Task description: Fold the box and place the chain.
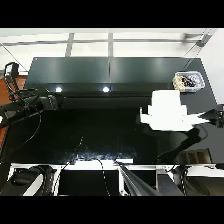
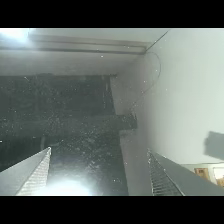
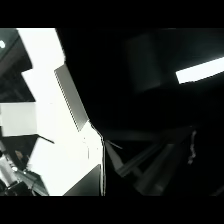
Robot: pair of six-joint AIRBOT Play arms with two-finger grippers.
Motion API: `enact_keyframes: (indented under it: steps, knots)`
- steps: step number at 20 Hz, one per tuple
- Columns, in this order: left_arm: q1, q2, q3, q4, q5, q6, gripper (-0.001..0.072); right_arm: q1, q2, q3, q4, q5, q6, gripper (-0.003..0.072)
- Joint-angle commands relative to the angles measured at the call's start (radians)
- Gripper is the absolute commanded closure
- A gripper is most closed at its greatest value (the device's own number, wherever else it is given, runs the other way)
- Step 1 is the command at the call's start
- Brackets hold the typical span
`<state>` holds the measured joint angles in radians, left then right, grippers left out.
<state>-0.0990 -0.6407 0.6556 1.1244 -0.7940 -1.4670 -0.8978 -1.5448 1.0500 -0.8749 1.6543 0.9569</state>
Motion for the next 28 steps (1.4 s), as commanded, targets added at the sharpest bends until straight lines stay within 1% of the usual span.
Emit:
enact_keyframes:
  steps: [1,3,4,6,7,10,11,12,14,16,18,20,21,23,24,26,28]
  knots:
    - [-0.001,0.0,0.001,0.0,0.008,0.001,0.0004,0.133,0.127,-0.119,0.092,-0.018,0.009,0.0665]
    - [-0.001,-0.002,0.0,0.008,0.009,0.008,0.0004,0.244,0.203,-0.172,0.14,-0.049,0.034,0.0666]
    - [-0.001,-0.009,0.0,0.023,0.007,0.008,0.0004,0.309,0.254,-0.207,0.186,-0.102,0.089,0.0666]
    - [-0.001,-0.034,0.0,0.013,0.007,0.007,0.0005,0.466,0.385,-0.299,0.285,-0.246,0.155,0.0666]
    - [-0.001,-0.049,0.0,-0.008,0.005,0.0,0.0004,0.565,0.457,-0.348,0.304,-0.343,0.187,0.0666]
    - [-0.001,-0.104,0.0,-0.099,-0.002,0.0,0.0005,0.853,0.62,-0.449,0.294,-0.602,0.283,0.0666]
    - [-0.001,-0.127,0.0,-0.12,-0.004,0.0,0.0005,0.932,0.647,-0.465,0.284,-0.67,0.286,0.0666]
    - [-0.001,-0.151,0.0,-0.12,-0.004,0.001,0.0005,1.012,0.66,-0.468,0.232,-0.73,0.286,0.0666]
    - [-0.001,-0.211,0.0,-0.119,-0.003,0.034,0.0005,1.144,0.658,-0.476,0.085,-0.812,0.323,0.0665]
    - [-0.001,-0.279,0.0,-0.122,-0.021,0.05,0.0005,1.239,0.658,-0.508,0.021,-0.881,0.375,0.0666]
    - [-0.001,-0.346,0.0,-0.172,-0.055,0.097,0.0005,1.307,0.658,-0.546,0.018,-0.949,0.375,0.0666]
    - [0.001,-0.412,0.0,-0.299,-0.087,0.247,0.0005,1.347,0.658,-0.583,0.018,-0.986,0.384,0.0665]
    - [0.001,-0.446,0.0,-0.371,-0.111,0.322,0.0005,1.357,0.658,-0.594,0.018,-0.986,0.387,0.0666]
    - [0.001,-0.529,0.0,-0.519,-0.198,0.512,0.0005,1.37,0.658,-0.597,0.029,-0.985,0.387,0.0666]
    - [0.001,-0.57,0.002,-0.563,-0.243,0.606,0.0005,1.371,0.658,-0.597,0.042,-0.989,0.387,0.0666]
    - [-0.004,-0.656,0.01,-0.583,-0.307,0.709,0.0005,1.37,0.658,-0.597,0.056,-0.989,0.387,0.0666]
    - [-0.004,-0.726,0.015,-0.603,-0.318,0.726,0.0005,1.371,0.658,-0.596,0.064,-0.987,0.387,0.0666]
